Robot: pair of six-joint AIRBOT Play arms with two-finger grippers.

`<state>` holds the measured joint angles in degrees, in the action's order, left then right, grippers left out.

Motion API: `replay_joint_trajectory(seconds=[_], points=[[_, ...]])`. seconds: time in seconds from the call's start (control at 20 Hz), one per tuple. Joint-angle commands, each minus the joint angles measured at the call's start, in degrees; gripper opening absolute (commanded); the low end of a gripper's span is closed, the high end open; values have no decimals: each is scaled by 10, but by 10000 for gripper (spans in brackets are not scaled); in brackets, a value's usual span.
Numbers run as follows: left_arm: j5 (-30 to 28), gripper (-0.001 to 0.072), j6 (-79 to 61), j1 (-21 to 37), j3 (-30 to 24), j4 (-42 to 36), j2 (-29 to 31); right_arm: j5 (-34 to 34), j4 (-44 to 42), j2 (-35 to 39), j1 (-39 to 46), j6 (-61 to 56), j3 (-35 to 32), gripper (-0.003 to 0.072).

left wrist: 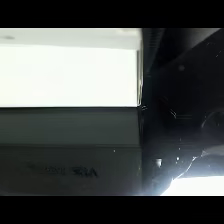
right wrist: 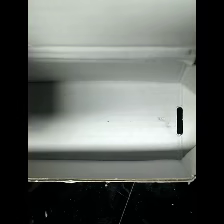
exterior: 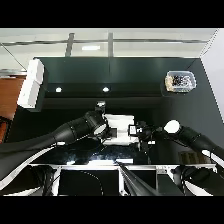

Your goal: Fold the box and place the chain.

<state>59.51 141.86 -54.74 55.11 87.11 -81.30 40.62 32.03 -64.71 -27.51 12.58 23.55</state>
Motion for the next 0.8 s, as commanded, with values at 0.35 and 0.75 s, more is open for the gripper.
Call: replay_joint_trajectory(seconds=[0.35, 0.75], points=[[7, 28, 2, 1, 1, 8, 0, 1, -1, 0, 0, -1, 0, 421], [8, 27, -13, 2, 1, 23, 1, 11, 2, 17, 0, -45, 1, 639]])
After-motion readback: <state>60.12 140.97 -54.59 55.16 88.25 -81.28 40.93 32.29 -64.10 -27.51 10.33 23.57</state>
